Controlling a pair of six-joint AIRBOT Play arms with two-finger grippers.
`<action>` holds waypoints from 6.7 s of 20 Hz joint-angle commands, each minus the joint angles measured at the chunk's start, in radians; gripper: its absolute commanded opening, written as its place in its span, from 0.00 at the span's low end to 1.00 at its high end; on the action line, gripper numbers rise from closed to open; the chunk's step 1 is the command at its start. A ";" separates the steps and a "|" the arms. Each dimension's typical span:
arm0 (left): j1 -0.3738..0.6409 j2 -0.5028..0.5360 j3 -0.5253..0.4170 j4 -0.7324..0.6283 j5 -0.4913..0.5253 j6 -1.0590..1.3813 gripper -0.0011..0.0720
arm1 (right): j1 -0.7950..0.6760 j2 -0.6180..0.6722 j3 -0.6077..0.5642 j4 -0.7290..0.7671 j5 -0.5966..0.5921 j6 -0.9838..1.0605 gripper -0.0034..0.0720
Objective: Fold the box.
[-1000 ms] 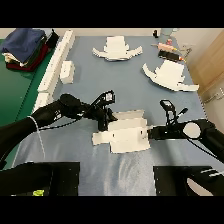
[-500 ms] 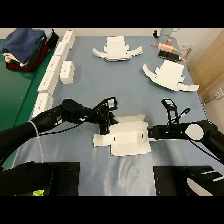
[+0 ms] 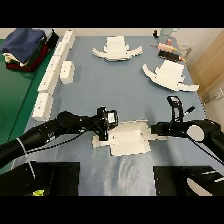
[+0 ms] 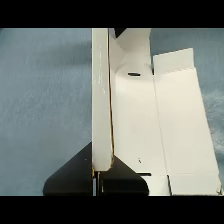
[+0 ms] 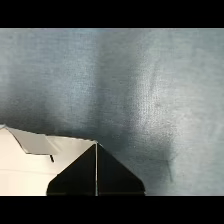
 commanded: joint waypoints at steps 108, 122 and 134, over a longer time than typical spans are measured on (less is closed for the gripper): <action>-0.105 -0.009 -0.046 -0.146 0.215 0.239 0.04 | 0.000 0.000 0.046 -0.124 -0.241 0.109 0.05; -0.087 -0.033 -0.023 -0.097 0.217 0.233 0.03 | 0.000 0.011 0.046 -0.124 -0.277 0.135 0.05; -0.187 -0.033 -0.069 -0.150 0.257 0.228 0.03 | 0.000 0.021 0.046 -0.124 -0.277 0.135 0.05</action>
